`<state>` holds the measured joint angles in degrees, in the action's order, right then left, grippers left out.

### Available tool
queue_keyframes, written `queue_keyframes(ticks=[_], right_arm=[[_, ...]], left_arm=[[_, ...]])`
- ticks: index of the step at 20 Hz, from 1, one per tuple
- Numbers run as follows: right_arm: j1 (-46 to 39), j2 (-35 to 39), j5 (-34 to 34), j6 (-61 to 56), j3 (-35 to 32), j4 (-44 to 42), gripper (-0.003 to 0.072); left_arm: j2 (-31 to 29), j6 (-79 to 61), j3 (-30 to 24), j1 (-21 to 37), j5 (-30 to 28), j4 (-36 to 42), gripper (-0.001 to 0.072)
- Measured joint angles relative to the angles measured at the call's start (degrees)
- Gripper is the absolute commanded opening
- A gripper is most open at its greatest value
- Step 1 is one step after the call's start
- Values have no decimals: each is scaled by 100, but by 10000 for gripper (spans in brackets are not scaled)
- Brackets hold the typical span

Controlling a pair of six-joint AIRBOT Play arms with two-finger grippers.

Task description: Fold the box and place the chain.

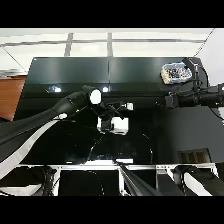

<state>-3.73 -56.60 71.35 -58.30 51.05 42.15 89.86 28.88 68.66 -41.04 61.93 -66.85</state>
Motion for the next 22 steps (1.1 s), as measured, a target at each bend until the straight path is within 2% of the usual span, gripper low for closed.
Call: queue_keyframes(ticks=[3, 5, 8, 10, 13, 17, 19, 22], right_arm=[[0, 0, -2, 0, 0, 0, 22], [0, 0, -15, -11, 0, -4, 22], [0, 0, -96, -105, 0, -9, 22], [0, 0, -136, -153, 0, -11, 22], [0, 0, -199, -181, 0, -11, 22], [0, 0, -306, -247, 0, -26, 22], [0, 0, -332, -267, 0, -31, 22], [50, 0, -411, -280, 0, -31, 22]], left_arm=[[-4, 656, 306, 131, -61, -800, 331], [-15, 1191, 669, 577, 94, -1305, 332], [35, 1921, 1276, 1794, -50, -1779, 332], [164, 2439, 1722, 2710, -411, -1884, 331], [664, 3141, 2730, 3930, -584, -1985, 332], [1727, 3786, 4345, 5095, -208, -1895, 332], [2131, 3967, 4734, 5469, -120, -1731, 332], [2621, 4105, 4937, 5840, -70, -1443, 332]])
